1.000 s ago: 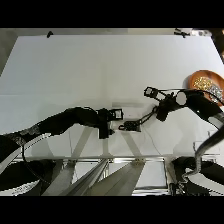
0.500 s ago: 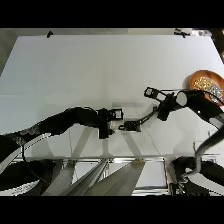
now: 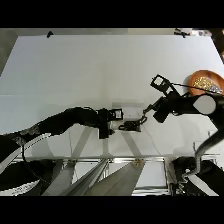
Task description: Fold the box and place the chain.
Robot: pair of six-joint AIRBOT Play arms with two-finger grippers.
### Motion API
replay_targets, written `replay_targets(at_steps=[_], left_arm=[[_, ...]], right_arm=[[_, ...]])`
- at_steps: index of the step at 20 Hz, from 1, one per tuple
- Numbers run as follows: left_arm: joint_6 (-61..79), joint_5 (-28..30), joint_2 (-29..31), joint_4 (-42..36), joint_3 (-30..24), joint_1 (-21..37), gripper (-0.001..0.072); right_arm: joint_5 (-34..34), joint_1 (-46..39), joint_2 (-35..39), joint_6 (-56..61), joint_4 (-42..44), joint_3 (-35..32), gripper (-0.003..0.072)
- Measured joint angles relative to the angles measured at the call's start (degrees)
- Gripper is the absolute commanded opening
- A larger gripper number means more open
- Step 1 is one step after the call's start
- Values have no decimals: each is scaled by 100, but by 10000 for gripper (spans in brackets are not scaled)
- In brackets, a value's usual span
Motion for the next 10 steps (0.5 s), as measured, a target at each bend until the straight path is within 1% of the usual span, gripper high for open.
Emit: replay_targets(at_steps=[5,7,10], left_arm=[[0,0,0,-2,0,0,138],[0,0,0,-2,0,0,138],[0,-2,0,-2,0,2,138]], right_arm=[[-4,848,1228,330,243,0,15],[-116,1147,1547,461,269,0,15],[-278,1526,1814,579,343,0,15]])
